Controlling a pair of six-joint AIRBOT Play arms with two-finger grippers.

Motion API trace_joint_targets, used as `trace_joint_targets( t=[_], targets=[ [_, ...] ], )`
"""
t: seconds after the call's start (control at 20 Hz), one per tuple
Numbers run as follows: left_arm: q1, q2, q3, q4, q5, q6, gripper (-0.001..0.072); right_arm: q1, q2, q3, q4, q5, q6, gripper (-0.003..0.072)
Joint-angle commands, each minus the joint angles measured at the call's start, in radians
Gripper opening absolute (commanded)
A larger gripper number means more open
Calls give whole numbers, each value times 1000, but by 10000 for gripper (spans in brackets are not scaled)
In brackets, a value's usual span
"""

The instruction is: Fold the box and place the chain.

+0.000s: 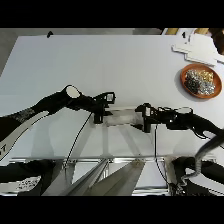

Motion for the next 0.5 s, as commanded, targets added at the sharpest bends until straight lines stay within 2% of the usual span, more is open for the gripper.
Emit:
trace_joint_targets(
  t=[0.0,0.45],
  targets=[
    [0,0,0,0,0,0,12,7,-29,17,-33,28,11,649],
    [0,0,0,0,0,0,12,35,-34,17,-109,23,44,636]
  ],
)
